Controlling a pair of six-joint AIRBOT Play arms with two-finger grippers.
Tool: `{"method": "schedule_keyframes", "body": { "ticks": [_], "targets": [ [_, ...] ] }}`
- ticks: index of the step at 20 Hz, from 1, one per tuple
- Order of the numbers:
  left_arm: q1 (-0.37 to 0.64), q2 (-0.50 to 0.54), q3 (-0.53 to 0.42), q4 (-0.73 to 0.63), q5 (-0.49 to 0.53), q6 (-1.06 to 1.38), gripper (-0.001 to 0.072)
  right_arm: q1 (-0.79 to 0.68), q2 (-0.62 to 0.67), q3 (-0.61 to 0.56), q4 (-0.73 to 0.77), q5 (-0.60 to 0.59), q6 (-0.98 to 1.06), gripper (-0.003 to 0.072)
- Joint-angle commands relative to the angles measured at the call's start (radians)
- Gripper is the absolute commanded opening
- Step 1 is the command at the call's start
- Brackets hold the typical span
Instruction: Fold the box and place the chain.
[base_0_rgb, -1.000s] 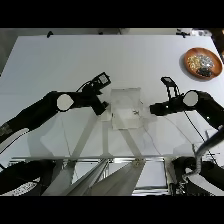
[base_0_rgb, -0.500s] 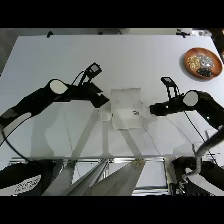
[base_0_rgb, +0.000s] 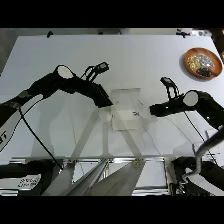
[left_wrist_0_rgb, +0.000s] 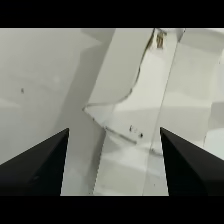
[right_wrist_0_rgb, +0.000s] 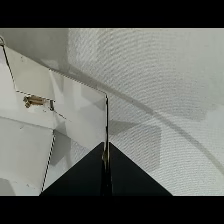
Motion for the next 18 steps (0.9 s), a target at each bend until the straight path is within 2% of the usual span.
{"method": "schedule_keyframes", "body": {
  "ticks": [1,5,11,18],
  "targets": [
    [0.002,-0.014,0.014,0.066,-0.051,-0.050,0.0595,0.001,0.000,0.000,0.000,0.002,0.000,0.0013],
    [-0.007,-0.062,0.018,-0.091,-0.042,0.018,0.0595,0.001,0.000,0.000,0.000,0.004,0.000,0.0013],
    [-0.020,-0.117,0.024,-0.195,0.011,0.079,0.0593,0.001,0.000,0.000,0.000,0.011,0.000,0.0013],
    [-0.051,-0.187,0.032,-0.212,0.037,0.101,0.0567,0.001,0.000,0.000,0.000,0.011,0.000,0.0013]
  ]
}}
